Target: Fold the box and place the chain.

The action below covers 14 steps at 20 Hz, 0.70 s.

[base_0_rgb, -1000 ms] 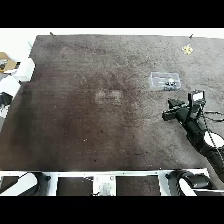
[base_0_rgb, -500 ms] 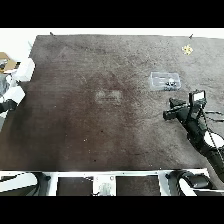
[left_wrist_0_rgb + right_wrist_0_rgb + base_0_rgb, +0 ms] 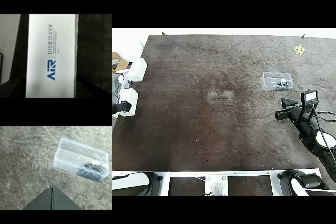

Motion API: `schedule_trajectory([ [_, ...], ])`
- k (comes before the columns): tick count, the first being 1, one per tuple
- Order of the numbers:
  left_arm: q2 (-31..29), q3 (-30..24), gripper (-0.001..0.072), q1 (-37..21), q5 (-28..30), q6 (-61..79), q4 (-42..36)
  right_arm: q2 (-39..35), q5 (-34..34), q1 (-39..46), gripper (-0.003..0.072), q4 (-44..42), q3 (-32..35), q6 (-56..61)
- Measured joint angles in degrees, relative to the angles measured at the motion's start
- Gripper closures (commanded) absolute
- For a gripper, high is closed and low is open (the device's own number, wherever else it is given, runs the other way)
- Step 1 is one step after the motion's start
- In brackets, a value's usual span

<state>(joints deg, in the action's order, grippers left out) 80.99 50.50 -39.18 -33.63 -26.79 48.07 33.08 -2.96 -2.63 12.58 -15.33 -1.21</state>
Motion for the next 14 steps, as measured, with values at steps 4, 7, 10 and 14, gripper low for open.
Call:
schedule_trajectory([
  [4,-1.9,3.0,0.0041,0.0,-2.1,-0.5,0.0,0.0,0.0,0.0,0.0685,0.0,0.0,0.0],
  [7,-5.7,6.6,0.0042,0.0,-5.0,-1.9,-0.5,0.0,0.0,0.0,0.0685,0.0,0.0,0.0],
  [10,-11.2,11.6,0.0045,0.0,-8.4,-2.7,-4.6,0.0,0.0,0.0,0.0686,0.0,0.0,0.0],
  [14,-18.4,18.2,0.0703,0.1,-12.7,-2.8,-17.9,0.0,0.0,0.0,0.0685,0.0,0.0,0.0],
])
